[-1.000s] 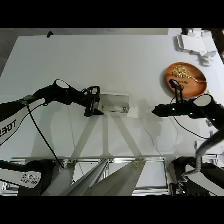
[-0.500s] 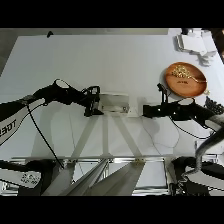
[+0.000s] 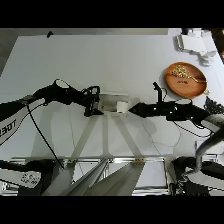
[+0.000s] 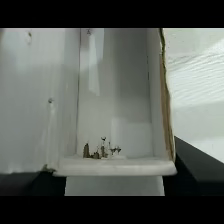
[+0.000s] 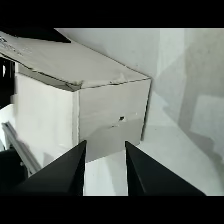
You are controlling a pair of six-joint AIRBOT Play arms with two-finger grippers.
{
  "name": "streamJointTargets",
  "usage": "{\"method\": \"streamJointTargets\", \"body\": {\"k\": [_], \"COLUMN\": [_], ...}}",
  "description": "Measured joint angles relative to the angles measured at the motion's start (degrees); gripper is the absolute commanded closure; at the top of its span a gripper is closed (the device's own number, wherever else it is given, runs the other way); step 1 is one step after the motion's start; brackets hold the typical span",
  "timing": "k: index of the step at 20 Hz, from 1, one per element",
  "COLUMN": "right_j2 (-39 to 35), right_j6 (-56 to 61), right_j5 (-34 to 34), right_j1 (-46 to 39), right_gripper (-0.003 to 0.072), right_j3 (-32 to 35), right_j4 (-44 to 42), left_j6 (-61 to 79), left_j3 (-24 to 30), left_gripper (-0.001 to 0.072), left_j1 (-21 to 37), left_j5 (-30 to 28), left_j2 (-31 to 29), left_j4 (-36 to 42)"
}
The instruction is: Fold the box and place the chain.
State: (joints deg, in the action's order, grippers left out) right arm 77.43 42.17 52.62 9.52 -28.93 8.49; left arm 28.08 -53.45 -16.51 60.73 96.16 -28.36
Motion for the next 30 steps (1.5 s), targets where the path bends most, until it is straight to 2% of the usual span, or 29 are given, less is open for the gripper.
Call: {"method": "streamJointTargets", "body": {"k": [1, 2, 3, 5, 10, 15, 22, 27, 29, 30], "right_j2": [0.00, -0.02, -0.07, -0.22, -0.35, -0.55, -3.96, -6.32, -6.60, -6.69], "right_j6": [-0.11, -0.22, -0.28, -0.48, -0.66, -0.24, -0.20, -0.20, -0.26, -0.39], "right_j5": [0.09, 0.20, 0.13, 0.07, -1.18, -3.87, -6.60, -6.93, -6.95, -7.04], "right_j1": [0.39, 0.68, 0.90, 1.18, 1.42, 1.46, 1.44, 1.90, 2.80, 3.37], "right_gripper": [0.0400, 0.0310, 0.0259, 0.0258, 0.0357, 0.0359, 0.0361, 0.0340, 0.0240, 0.0240], "right_j3": [0.00, 0.00, 0.00, -0.02, -0.04, -0.04, -0.04, -0.04, -0.07, -0.17], "right_j4": [-0.63, -1.20, -1.57, -2.19, 0.24, 4.72, 6.47, 6.14, 5.38, 5.05], "left_j6": [0.02, 0.07, 0.09, 0.07, 0.02, -0.20, -0.04, -0.04, -0.04, -0.02], "left_j3": [0.00, 0.00, 0.00, 0.00, 0.00, 0.00, 0.00, 0.00, 0.00, 0.00], "left_gripper": [0.0392, 0.0392, 0.0392, 0.0392, 0.0392, 0.0392, 0.0392, 0.0392, 0.0392, 0.0392], "left_j1": [0.00, 0.02, 0.02, 0.02, -0.02, -0.04, -0.04, -0.04, -0.04, -0.04], "left_j5": [0.00, 0.02, 0.04, 0.07, -0.11, -0.28, -0.20, -0.09, -0.09, -0.09], "left_j2": [0.00, -0.02, -0.02, -0.02, -0.02, 0.00, 0.00, 0.00, 0.00, 0.00], "left_j4": [-0.04, -0.09, -0.13, -0.13, 0.00, 0.26, 0.11, 0.07, 0.07, 0.07]}}
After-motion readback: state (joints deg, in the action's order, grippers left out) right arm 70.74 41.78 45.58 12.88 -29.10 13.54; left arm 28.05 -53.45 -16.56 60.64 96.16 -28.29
